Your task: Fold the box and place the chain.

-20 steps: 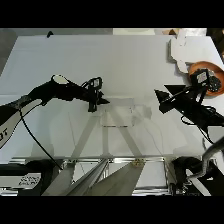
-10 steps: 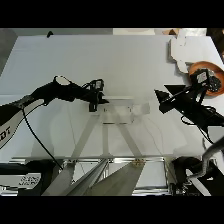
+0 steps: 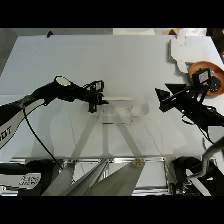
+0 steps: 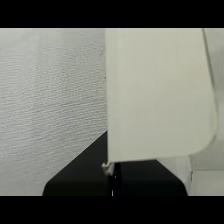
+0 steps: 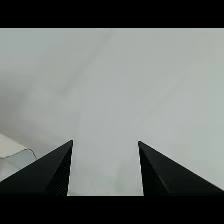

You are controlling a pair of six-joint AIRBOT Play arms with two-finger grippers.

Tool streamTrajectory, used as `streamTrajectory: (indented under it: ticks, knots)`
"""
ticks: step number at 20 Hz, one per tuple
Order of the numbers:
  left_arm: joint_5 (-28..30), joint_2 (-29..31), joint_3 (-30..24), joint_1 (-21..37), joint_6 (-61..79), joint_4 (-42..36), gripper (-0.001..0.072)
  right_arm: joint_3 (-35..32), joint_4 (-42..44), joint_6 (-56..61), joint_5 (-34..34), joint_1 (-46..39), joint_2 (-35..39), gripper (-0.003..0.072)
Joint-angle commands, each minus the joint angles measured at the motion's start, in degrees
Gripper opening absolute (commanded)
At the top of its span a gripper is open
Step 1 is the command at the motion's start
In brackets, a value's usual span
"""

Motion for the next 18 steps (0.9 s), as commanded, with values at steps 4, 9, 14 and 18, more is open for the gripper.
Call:
streamTrajectory:
  ticks: [4, 9, 14, 18]
  knots:
    - [0.0, 0.0, 0.0, 0.0, 0.0, 0.0, 0.0012, 1.5, 1.3, -7.0, 8.7, 0.1, 0.5, 0.0630]
    - [0.0, 0.0, 0.0, 0.0, 0.0, 0.0, 0.0012, 2.8, 1.3, -36.2, 26.4, 0.1, 0.5, 0.0664]
    - [0.0, 0.0, 0.0, 0.0, 0.0, 0.0, 0.0012, 2.8, 3.6, -55.9, 34.4, 0.1, -0.5, 0.0659]
    - [0.0, 0.0, 0.0, 0.0, 0.0, 0.0, 0.0012, 2.3, 7.6, -59.7, 35.3, 0.1, -4.1, 0.0659]
